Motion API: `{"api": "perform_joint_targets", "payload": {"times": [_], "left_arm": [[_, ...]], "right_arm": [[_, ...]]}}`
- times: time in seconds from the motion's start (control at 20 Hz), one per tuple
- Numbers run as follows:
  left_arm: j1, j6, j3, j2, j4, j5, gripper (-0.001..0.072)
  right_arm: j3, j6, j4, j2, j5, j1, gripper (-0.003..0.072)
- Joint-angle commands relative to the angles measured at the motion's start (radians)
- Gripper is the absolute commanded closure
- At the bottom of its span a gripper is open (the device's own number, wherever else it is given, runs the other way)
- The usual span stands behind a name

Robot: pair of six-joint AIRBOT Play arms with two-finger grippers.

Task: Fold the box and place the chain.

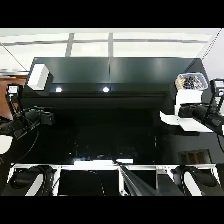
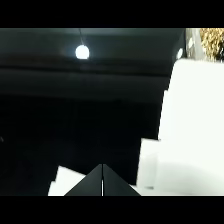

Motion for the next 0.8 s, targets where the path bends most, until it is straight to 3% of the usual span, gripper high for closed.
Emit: {"api": "perform_joint_targets", "payload": {"times": [0.0, 0.1, 0.15, 0.2, 0.25, 0.35, 0.5, 0.65, 0.75], "left_arm": [[0.000, 0.000, 0.000, 0.000, -0.002, 0.019, 0.0681], [0.000, 0.000, 0.000, 0.000, -0.002, 0.091, 0.0681], [0.000, 0.000, 0.000, -0.003, -0.002, 0.119, 0.0681], [0.000, 0.000, 0.000, -0.008, -0.002, 0.142, 0.0679], [0.000, 0.000, 0.000, -0.018, -0.002, 0.159, 0.0584], [0.000, 0.000, 0.000, -0.039, -0.002, 0.163, -0.0011], [0.000, -0.002, 0.000, -0.069, -0.002, 0.149, -0.0004], [0.000, -0.001, 0.000, -0.085, -0.002, 0.140, -0.0003], [0.000, 0.000, 0.000, -0.087, -0.002, 0.124, -0.0003]], "right_arm": [[0.000, -0.004, 0.163, -0.002, -0.105, 0.001, 0.0673], [0.000, -0.004, 0.109, -0.010, -0.244, -0.006, 0.0672], [0.000, -0.003, 0.047, -0.023, -0.334, -0.019, 0.0626], [0.000, -0.002, 0.035, -0.045, -0.402, -0.045, 0.0264], [0.003, -0.003, 0.033, -0.082, -0.454, -0.082, -0.0011], [0.056, -0.003, -0.010, -0.189, -0.410, -0.204, -0.0011], [0.253, 0.037, -0.034, -0.429, -0.226, -0.483, -0.0011], [0.501, 0.183, -0.126, -0.680, 0.111, -0.743, -0.0011], [0.615, 0.188, -0.219, -0.791, 0.290, -0.835, -0.0011]]}}
